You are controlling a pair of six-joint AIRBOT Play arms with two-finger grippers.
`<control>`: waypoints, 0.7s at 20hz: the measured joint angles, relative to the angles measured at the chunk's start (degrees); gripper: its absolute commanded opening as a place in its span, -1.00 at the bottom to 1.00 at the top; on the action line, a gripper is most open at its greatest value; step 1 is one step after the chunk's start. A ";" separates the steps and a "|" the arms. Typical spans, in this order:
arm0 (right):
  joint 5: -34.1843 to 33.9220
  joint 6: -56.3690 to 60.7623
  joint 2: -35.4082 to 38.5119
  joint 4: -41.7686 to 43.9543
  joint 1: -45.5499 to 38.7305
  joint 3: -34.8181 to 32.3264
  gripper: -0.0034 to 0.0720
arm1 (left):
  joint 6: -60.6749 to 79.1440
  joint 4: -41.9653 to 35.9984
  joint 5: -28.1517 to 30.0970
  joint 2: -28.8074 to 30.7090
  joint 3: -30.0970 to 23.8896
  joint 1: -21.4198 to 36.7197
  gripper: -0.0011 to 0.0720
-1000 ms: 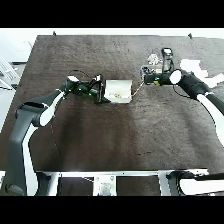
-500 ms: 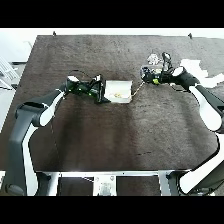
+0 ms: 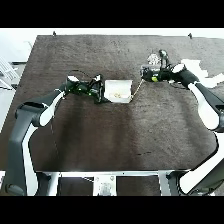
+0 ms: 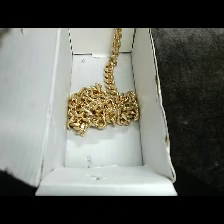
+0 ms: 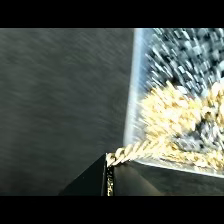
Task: Fold the box and place the chain.
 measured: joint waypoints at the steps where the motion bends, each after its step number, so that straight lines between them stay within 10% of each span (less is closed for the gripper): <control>1: 0.76 0.24 2.16 -0.66 0.17 0.00 -0.91 | 0.02 0.00 0.00 0.00 0.00 0.00 0.03; 14: -1.20 16.06 41.70 -29.88 15.80 0.33 -0.91 | 0.02 0.00 -0.02 0.00 0.00 0.00 0.03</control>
